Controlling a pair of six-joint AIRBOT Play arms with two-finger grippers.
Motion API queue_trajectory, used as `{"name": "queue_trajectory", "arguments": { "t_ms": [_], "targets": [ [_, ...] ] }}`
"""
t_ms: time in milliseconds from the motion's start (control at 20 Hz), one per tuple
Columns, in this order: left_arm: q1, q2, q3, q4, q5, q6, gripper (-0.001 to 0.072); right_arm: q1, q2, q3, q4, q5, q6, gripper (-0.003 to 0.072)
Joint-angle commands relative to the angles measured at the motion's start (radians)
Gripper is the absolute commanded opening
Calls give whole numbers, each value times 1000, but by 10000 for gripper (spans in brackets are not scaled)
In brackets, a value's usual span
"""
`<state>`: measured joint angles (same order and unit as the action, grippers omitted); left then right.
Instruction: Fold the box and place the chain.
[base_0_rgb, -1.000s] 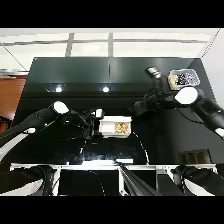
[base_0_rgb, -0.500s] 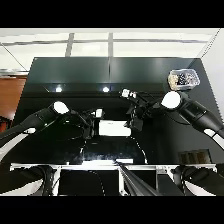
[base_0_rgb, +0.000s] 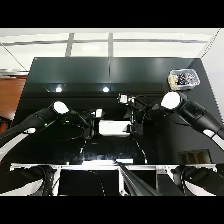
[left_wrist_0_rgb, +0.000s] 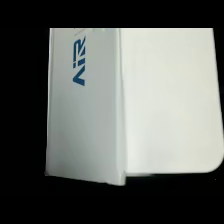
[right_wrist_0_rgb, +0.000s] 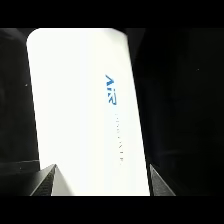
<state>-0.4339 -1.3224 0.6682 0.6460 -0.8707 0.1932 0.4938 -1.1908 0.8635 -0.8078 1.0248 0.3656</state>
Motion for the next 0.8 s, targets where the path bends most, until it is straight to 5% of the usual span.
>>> {"name": "queue_trajectory", "arguments": {
  "t_ms": [0,100,200,500,550,600,750],
  "targets": [
    [0,-1,0,0,-2,0,503,1,-4,-33,3,-57,-8,668],
    [0,-1,0,0,-2,0,503,0,-5,-52,3,-69,-8,661],
    [0,-1,0,0,-2,0,503,0,-5,-52,3,-69,-8,486],
    [0,-1,0,0,-2,0,503,0,-5,-52,4,-89,39,474],
    [0,-1,0,0,-2,0,503,1,-4,-52,4,-86,39,439],
    [-1,-1,0,0,-2,0,503,1,-5,-52,5,-85,48,297],
    [-1,-1,0,0,-2,0,503,1,-5,-52,6,-85,50,299]
  ]
}}
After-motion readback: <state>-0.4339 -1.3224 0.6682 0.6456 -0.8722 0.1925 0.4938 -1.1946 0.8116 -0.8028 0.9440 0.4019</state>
